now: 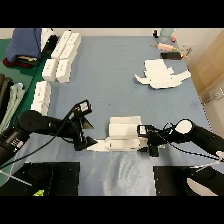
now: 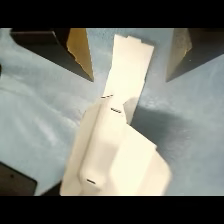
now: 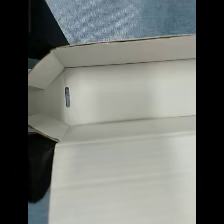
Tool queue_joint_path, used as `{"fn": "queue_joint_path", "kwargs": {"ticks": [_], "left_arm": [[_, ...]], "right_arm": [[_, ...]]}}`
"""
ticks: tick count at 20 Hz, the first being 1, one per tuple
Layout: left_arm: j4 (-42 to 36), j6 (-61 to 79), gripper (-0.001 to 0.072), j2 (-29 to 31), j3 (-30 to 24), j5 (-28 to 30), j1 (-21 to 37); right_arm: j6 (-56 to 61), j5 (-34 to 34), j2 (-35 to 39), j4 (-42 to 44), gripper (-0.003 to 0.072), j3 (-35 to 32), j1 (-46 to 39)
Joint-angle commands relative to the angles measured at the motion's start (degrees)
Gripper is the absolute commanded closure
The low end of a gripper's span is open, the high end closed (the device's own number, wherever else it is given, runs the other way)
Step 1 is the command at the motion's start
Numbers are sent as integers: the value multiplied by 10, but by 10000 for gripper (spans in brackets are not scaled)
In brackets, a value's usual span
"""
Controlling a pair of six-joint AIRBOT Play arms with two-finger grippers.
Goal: Fold the box.
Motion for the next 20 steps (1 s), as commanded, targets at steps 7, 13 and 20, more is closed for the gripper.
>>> {"fn": "queue_joint_path", "kwargs": {"ticks": [7, 13, 20], "left_arm": [[-64, 257, 10, -102, -72, 110, -92], [-71, 267, 11, -177, -62, 190, -155], [-103, 267, 198, -207, -36, 206, -161]], "right_arm": [[0, 0, 0, 0, 159, 0, 0], [0, 0, 0, 0, 159, 0, 0], [0, 0, 0, 0, 159, 0, 0]]}}
